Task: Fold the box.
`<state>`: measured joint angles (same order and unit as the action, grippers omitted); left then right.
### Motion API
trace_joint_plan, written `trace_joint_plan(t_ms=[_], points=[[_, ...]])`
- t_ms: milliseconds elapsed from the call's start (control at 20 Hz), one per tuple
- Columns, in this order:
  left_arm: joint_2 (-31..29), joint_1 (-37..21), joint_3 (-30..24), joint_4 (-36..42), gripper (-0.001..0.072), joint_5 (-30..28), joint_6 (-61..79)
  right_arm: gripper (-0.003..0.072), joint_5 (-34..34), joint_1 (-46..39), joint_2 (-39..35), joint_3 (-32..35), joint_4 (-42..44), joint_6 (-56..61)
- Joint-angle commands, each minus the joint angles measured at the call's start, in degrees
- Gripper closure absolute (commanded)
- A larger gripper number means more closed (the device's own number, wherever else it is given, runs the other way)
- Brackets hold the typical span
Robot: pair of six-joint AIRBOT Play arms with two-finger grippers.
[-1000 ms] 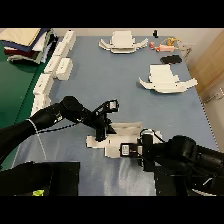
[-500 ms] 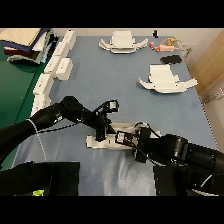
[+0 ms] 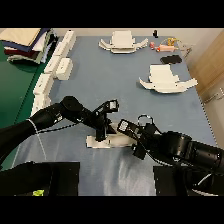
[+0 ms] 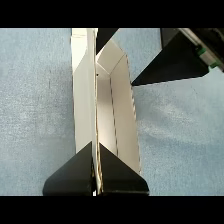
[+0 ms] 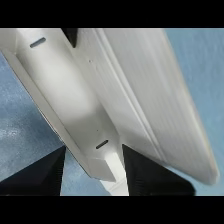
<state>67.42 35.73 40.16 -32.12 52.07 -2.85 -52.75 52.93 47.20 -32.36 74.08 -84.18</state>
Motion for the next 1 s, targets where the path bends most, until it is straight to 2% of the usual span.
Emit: trace_joint_plan(t_ms=[0, 50, 300, 450, 550, 650, 800, 950], points=[[0.0, 0.0, 0.0, 0.0, 0.0694, 0.0, 0.0, 0.0052, -1.4, 0.0, -0.1, -0.2, -0.1, 4.8], [0.0, 0.0, 0.0, 0.0, 0.0694, 0.0, 0.0, -0.0034, -1.8, 0.0, -0.2, -0.2, -0.1, 5.1], [0.0, 0.0, 0.0, 0.0, 0.0694, 0.0, 0.0, -0.0034, -6.3, -2.1, -0.3, -0.2, -0.5, 3.5], [0.0, 0.0, 0.0, 0.0, 0.0694, 0.0, 0.0, -0.0034, -5.1, -5.3, -0.2, -0.1, 1.6, -3.6], [0.0, 0.0, 0.0, 0.0, 0.0694, 0.0, 0.0, -0.0034, -1.4, -9.9, -0.2, 0.6, 7.5, -14.6], [0.0, 0.0, 0.0, 0.0, 0.0694, 0.0, 0.0, -0.0034, 1.0, -17.1, -0.2, 1.1, 18.8, -32.0], [0.0, 0.0, 0.0, 0.0, 0.0694, 0.0, 0.0, -0.0034, 1.0, -29.2, 0.5, 2.0, 36.5, -59.6], [0.0, 0.0, 0.0, 0.0, 0.0694, 0.0, 0.0, -0.0034, -1.3, -37.6, 4.5, 2.3, 45.7, -75.7]])
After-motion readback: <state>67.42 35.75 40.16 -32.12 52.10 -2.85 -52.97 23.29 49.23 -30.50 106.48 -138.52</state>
